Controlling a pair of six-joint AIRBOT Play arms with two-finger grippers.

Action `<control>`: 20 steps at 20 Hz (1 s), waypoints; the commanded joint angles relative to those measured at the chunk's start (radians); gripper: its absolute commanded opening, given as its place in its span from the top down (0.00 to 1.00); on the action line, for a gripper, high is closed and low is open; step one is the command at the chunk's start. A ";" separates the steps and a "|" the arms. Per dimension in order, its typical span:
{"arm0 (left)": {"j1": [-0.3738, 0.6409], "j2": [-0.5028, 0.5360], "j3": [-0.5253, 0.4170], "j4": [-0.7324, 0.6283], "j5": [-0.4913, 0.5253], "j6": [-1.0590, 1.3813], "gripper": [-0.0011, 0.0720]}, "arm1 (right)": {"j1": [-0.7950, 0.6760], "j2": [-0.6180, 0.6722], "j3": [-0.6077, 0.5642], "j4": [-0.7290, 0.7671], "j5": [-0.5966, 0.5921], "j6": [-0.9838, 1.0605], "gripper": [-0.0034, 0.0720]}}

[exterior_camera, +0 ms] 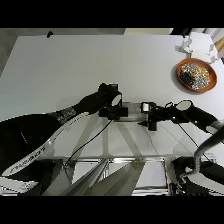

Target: Fold the box and place the chain.

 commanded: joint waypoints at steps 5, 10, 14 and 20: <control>0.003 0.042 0.000 -0.001 0.010 0.009 0.42 | 0.000 0.000 0.001 0.000 0.000 0.000 0.33; 0.010 0.134 0.000 -0.005 -0.019 0.216 0.42 | 0.000 0.000 0.001 0.000 0.000 0.000 0.33; 0.064 0.264 0.000 -0.005 -0.109 0.455 0.42 | 0.000 0.000 0.001 0.000 0.000 0.000 0.33; 0.250 0.557 -0.028 -0.101 -0.140 1.174 0.41 | 0.000 0.000 0.001 0.000 0.000 0.000 0.33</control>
